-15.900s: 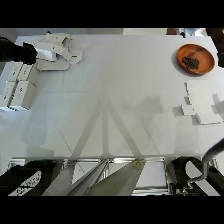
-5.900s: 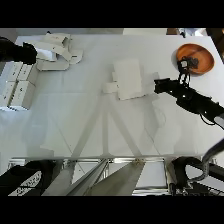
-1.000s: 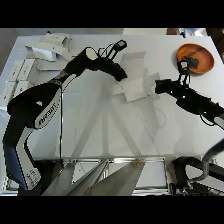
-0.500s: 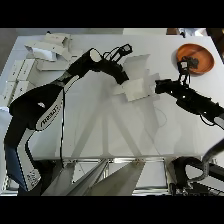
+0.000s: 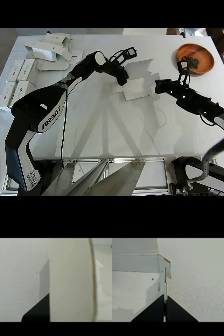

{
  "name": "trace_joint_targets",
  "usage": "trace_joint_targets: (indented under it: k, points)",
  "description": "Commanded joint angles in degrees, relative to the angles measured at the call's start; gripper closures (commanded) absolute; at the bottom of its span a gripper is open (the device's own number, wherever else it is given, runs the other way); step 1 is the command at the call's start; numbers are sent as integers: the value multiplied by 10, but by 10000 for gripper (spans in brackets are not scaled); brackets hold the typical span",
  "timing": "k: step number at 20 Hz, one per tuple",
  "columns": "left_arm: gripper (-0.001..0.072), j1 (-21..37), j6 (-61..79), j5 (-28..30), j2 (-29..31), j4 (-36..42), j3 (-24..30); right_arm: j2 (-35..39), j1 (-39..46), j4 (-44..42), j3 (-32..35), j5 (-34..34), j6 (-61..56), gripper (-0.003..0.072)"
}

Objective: Fold the box and place the chain.

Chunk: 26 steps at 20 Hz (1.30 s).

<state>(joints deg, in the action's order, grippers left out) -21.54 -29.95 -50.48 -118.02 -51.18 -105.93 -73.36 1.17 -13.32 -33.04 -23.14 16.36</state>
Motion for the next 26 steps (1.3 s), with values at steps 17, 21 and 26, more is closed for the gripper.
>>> trace_joint_targets:
  k: [17,21,26]
  points:
    - [700,-1,2,-12,0,-7,0,0,0,0,0,0,0,671]
    - [700,-1,1,-12,0,-7,0,0,0,0,0,-2,0,671]
    - [702,-1,1,-16,0,-7,0,0,0,0,0,-5,0,288]
